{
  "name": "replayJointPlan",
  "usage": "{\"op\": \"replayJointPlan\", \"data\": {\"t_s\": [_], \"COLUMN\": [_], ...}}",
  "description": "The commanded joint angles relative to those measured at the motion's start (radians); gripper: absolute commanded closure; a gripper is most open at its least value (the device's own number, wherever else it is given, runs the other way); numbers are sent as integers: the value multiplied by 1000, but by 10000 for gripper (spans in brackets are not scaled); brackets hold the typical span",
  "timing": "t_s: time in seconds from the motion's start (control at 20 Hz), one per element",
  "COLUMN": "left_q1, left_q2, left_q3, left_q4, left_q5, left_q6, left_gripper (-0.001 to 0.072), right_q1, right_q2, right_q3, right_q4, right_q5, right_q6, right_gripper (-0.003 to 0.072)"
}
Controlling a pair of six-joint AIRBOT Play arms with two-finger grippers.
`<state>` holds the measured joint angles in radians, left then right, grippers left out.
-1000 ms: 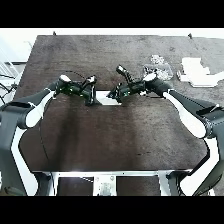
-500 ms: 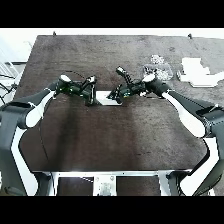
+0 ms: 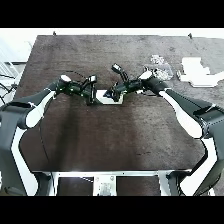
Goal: Fold the box and place the chain.
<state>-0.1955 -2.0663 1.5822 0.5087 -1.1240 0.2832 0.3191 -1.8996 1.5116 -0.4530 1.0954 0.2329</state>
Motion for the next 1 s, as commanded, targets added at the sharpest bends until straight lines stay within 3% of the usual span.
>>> {"op": "replayJointPlan", "data": {"t_s": [0.0,0.25,0.7,0.95], "left_q1": [1,1,1,1], "left_q2": [0,0,0,0], "left_q3": [0,0,0,0], "left_q4": [6,6,6,6], "left_q5": [-10,-10,-10,-10], "left_q6": [6,6,6,6], "left_gripper": [262,262,262,262], "right_q1": [3,4,11,11], "right_q2": [2,-7,-36,-11], "right_q3": [5,5,-1,19], "right_q4": [4,-42,-161,-74], "right_q5": [-7,-66,-40,-40], "right_q6": [0,61,156,94], "right_gripper": [673,674,674,674]}}
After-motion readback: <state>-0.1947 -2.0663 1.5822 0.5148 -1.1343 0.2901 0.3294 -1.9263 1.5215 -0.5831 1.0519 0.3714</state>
